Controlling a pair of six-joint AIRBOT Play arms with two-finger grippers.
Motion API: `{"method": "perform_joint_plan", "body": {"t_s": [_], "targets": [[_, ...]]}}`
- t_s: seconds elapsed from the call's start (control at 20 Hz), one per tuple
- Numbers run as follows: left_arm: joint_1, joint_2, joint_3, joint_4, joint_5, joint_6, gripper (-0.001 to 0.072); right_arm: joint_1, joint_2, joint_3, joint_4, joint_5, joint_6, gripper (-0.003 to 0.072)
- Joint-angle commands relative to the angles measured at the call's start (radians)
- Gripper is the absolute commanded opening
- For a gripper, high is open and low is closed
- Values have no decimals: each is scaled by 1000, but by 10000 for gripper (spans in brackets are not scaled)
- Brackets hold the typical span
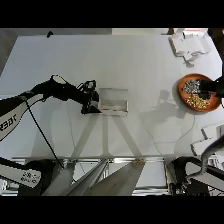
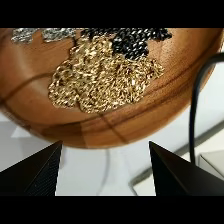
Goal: Fold the box and place the chain.
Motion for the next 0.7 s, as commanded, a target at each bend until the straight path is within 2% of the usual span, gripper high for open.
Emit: {"method": "perform_joint_plan", "body": {"t_s": [0.0,0.35,0.4,0.5,0.55,0.6,0.65], "targets": [[1,0,0,0,0,0,337,-110,-105,-3,97,-106,-90,596],[1,0,0,0,1,0,337,-111,-306,-3,93,-160,-89,576],[1,0,0,0,0,0,337,-111,-320,-3,94,-172,-89,527],[1,0,0,0,1,0,337,-111,-322,-3,95,-195,-89,348],[1,0,0,0,0,0,337,-111,-320,-3,95,-196,-90,233],[1,0,0,1,0,0,337,-111,-319,-3,95,-196,-91,18],[1,0,0,0,1,0,337,-111,-317,-3,97,-192,-91,11]]}}
